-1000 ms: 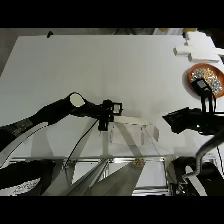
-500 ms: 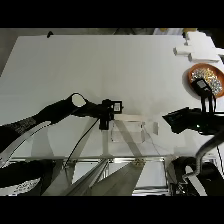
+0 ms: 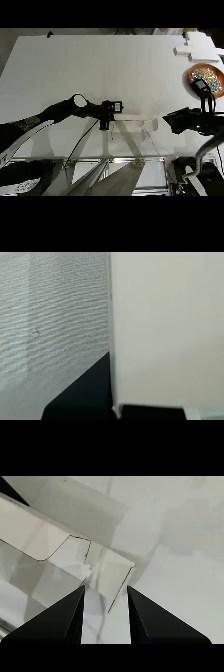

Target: Fold the box and place the chain.

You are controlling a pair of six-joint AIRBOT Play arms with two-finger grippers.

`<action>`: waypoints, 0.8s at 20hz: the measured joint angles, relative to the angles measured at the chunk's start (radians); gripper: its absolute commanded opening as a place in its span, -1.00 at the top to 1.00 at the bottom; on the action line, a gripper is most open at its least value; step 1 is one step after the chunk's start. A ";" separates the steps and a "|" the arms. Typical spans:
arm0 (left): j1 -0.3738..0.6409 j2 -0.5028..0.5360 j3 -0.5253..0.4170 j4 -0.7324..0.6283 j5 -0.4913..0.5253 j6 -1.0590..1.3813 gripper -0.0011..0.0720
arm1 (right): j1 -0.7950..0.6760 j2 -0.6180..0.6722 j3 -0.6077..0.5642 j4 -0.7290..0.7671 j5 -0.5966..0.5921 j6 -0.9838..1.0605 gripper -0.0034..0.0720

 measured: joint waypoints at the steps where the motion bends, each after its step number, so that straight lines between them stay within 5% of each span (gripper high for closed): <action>1: 0.000 -0.002 0.000 0.000 0.000 -0.001 0.96 | 0.000 0.000 0.000 0.000 0.000 0.000 0.12; 16: 0.001 -0.019 0.000 0.000 0.003 -0.015 0.95 | 0.000 0.000 0.000 0.000 0.002 -0.001 0.12</action>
